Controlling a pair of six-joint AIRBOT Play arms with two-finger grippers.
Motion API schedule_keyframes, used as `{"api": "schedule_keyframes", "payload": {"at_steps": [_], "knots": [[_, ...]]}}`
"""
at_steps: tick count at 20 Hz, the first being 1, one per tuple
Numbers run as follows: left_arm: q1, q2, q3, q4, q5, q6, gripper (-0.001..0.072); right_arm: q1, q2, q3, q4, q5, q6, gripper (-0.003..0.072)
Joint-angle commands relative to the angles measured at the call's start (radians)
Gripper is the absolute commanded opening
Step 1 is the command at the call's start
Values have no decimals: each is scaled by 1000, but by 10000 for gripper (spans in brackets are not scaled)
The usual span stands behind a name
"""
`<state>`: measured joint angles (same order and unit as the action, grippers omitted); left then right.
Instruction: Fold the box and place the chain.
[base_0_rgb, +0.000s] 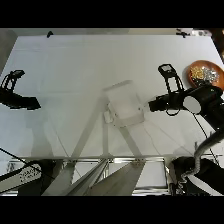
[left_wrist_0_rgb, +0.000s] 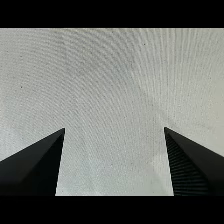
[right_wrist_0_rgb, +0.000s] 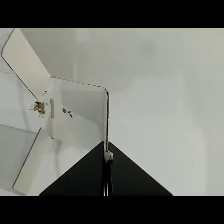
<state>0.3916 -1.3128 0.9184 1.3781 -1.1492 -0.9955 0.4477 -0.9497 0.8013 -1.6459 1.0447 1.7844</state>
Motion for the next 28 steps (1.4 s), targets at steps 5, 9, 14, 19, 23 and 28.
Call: {"api": "schedule_keyframes", "payload": {"at_steps": [5,9,14,19,23,28], "knots": [[1,1,0,0,0,0,700,1,-83,-46,-55,48,145,11],[1,1,0,0,0,0,700,1,-127,-53,-18,76,167,11],[1,1,0,0,0,0,700,1,-130,-53,4,100,216,11],[1,1,0,0,0,0,700,1,-130,-54,5,29,289,12],[1,1,0,0,0,0,700,1,-130,-61,2,-20,311,12],[1,1,0,0,0,0,700,3,-130,-121,2,-73,310,12]]}}
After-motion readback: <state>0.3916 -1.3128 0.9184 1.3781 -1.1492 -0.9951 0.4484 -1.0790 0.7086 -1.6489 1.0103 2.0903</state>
